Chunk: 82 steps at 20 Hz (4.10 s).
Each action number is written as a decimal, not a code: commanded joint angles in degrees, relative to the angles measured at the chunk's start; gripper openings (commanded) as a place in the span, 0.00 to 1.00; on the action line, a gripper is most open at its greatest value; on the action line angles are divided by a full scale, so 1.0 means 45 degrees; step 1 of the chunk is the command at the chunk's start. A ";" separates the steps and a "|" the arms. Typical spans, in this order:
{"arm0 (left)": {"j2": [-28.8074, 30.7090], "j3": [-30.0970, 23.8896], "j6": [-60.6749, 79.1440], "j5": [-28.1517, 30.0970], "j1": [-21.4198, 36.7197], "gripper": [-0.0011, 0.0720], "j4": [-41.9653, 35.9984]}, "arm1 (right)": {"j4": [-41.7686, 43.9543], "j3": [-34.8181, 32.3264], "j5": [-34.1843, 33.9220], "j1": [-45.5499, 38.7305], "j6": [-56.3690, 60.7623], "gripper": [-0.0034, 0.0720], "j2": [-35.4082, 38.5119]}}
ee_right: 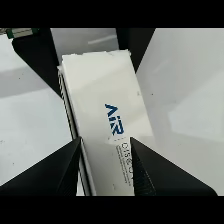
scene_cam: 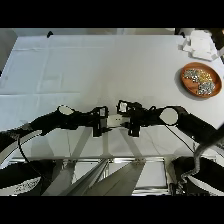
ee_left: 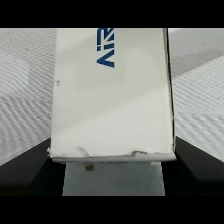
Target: Fold the box and place the chain.
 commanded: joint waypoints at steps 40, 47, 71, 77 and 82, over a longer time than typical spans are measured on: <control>0.0005 0.0000 -0.0005 0.0039 0.0000 0.39 -0.0005 | 1.0287 -0.4648 -0.0801 -0.1753 -0.7698 0.05 -0.0403; 0.0005 0.0000 -0.0005 0.0039 0.0000 0.39 -0.0005 | 1.0783 -0.4653 -0.0835 -0.1753 -0.8359 0.05 -0.0398; 0.0005 0.0000 -0.0005 0.0039 0.0000 0.39 -0.0005 | -0.6047 0.2924 0.8786 -0.8806 1.0724 0.06 0.1020; 0.0010 0.0000 -0.0005 0.0039 0.0000 0.39 -0.0015 | -0.6057 0.1938 0.9520 -1.0044 1.3328 0.06 -0.1413; 0.0005 0.0000 -0.0010 -0.0209 0.0000 0.39 -0.0010 | -0.5887 0.1821 0.9627 -1.0044 1.3634 0.06 -0.1477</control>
